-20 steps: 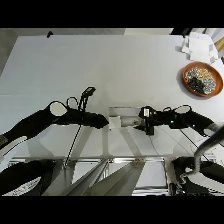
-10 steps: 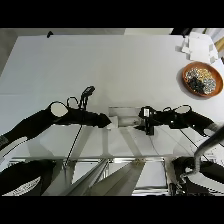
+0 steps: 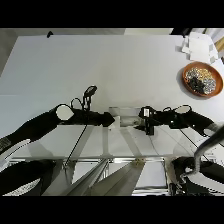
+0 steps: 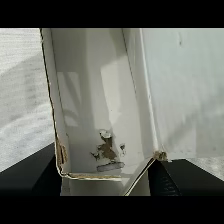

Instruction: Fold the box and place the chain.

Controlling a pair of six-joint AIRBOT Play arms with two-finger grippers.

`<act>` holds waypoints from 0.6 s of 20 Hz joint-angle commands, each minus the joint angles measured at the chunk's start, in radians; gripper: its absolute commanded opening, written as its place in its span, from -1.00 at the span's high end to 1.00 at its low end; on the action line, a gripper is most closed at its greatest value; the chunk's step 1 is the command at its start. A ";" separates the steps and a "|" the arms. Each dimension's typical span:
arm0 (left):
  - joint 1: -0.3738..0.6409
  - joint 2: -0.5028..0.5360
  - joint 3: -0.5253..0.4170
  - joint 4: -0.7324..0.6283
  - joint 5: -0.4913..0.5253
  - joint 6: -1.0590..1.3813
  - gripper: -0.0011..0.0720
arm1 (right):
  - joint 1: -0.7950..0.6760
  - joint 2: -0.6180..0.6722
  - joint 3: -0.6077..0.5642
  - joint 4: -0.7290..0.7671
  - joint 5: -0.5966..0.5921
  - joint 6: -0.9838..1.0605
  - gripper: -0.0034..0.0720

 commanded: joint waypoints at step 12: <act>-0.086 -0.079 0.151 0.300 -0.028 -0.370 -0.28 | 0.000 0.000 0.000 0.000 0.000 0.000 0.02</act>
